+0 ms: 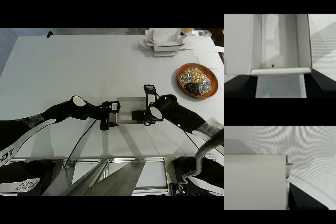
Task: Fold the box and place the chain.
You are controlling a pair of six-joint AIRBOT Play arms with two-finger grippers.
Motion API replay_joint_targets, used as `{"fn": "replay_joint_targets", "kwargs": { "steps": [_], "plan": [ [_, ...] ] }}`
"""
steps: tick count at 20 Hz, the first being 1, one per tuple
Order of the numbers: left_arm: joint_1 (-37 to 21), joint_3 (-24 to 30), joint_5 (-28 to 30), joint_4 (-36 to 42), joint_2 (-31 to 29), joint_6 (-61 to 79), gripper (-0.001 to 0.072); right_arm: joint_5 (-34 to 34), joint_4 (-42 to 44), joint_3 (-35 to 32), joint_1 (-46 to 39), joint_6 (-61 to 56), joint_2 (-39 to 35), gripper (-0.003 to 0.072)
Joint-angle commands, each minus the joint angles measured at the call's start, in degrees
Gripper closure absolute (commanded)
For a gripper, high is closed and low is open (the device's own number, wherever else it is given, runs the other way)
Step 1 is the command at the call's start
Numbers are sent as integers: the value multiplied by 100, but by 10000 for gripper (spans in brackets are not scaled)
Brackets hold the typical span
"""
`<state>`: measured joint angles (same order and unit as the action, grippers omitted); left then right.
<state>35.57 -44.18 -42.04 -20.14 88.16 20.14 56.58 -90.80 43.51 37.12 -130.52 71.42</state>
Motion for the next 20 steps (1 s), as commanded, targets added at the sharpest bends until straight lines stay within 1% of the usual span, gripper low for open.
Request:
{"fn": "replay_joint_targets", "kwargs": {
  "steps": [1,3,4,5,6,7,11,12,13,20],
  "plan": [
    [0,2,-2,0,-4,2,505,205,-24,101,7,-20,210,432],
    [0,2,0,0,-4,2,505,175,-33,184,7,-15,216,503],
    [0,2,0,-2,-2,2,505,151,-46,219,7,-15,216,515],
    [0,2,0,0,-4,2,505,133,-46,243,7,-11,216,548],
    [0,2,0,-2,-2,2,505,127,-44,245,7,7,219,601],
    [0,2,0,-2,-4,2,505,133,-44,245,7,44,234,672],
    [0,2,0,-2,-2,2,505,144,-24,245,7,177,286,662],
    [0,2,0,0,-2,2,505,120,-26,245,7,177,289,594],
    [0,2,0,-2,-4,2,505,105,-28,245,7,175,289,572],
    [0,2,0,-2,-2,2,505,177,-46,245,-227,133,330,571]
  ]
}}
